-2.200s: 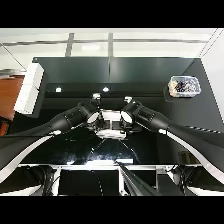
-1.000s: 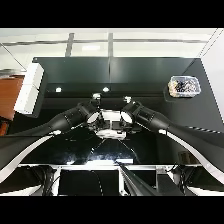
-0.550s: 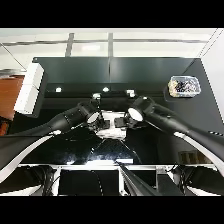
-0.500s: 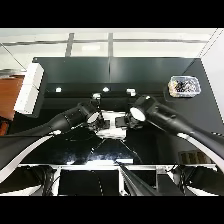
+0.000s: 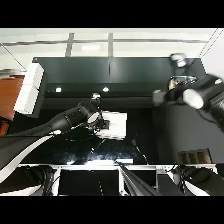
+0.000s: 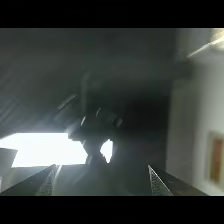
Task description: Fold the box and place the chain.
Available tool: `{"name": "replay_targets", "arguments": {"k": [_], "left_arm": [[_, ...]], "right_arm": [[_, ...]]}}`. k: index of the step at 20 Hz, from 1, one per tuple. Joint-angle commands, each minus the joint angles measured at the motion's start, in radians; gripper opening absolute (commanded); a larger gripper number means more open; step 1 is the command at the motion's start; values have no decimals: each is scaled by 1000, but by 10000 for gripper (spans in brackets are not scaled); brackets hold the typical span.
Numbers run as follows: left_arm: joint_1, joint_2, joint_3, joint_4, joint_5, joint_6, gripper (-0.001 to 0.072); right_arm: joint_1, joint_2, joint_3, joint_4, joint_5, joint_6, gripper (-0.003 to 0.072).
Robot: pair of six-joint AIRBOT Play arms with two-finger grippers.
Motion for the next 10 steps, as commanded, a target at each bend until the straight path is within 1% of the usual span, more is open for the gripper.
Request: {"name": "replay_targets", "arguments": {"k": [1, 3, 5, 7, 8, 9, 10], "left_arm": [[1, 1, 0, 1, 4, 0, 28], [1, 1, 0, 0, 5, 0, 28], [1, 1, 0, 0, 6, 0, 28], [1, 1, 0, 0, 14, -1, 28], [1, 1, 0, -1, 20, -1, 28], [1, 1, 0, -3, 21, -1, 28], [1, 1, 0, -3, 21, -1, 28]], "right_arm": [[-269, -14, 0, -18, -173, -49, 709], [-432, -80, 7, 67, -264, -40, 708], [-566, -185, 51, 192, -288, -26, 699], [-657, -303, 121, 313, -282, -27, 698], [-683, -352, 155, 345, -280, -26, 641], [-700, -400, 190, 352, -275, -19, 601], [-710, -439, 220, 354, -271, 2, 601]]}}
